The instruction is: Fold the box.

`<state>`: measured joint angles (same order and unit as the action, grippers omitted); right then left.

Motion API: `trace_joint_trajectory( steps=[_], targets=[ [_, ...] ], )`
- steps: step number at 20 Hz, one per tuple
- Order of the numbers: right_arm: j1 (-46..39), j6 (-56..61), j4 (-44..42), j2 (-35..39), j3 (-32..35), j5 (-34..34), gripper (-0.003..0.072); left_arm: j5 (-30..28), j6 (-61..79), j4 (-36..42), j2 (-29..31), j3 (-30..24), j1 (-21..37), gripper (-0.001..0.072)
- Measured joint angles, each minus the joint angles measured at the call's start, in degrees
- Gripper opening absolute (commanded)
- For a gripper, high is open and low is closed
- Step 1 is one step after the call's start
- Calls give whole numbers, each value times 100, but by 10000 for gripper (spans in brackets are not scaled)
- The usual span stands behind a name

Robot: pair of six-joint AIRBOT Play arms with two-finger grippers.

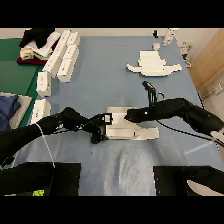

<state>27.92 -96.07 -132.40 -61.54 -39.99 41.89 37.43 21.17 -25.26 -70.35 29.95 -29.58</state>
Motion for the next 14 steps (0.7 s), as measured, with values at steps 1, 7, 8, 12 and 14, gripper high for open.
trace_joint_trajectory(
  steps=[1,7,8,12,14],
  targets=[
    [0,-20,26,-249,-127,-22,27,0,0,-2,0,0,0,359],
    [7,-90,94,-1331,-455,-92,27,2,-13,-2,0,0,0,358],
    [7,-111,109,-1405,-472,-98,27,0,-13,-2,0,0,0,359],
    [4,-197,136,-1537,-568,-92,27,2,-13,-2,0,0,2,358],
    [4,-321,151,-1552,-662,-90,11,0,-2,-2,0,0,2,359]
  ],
)
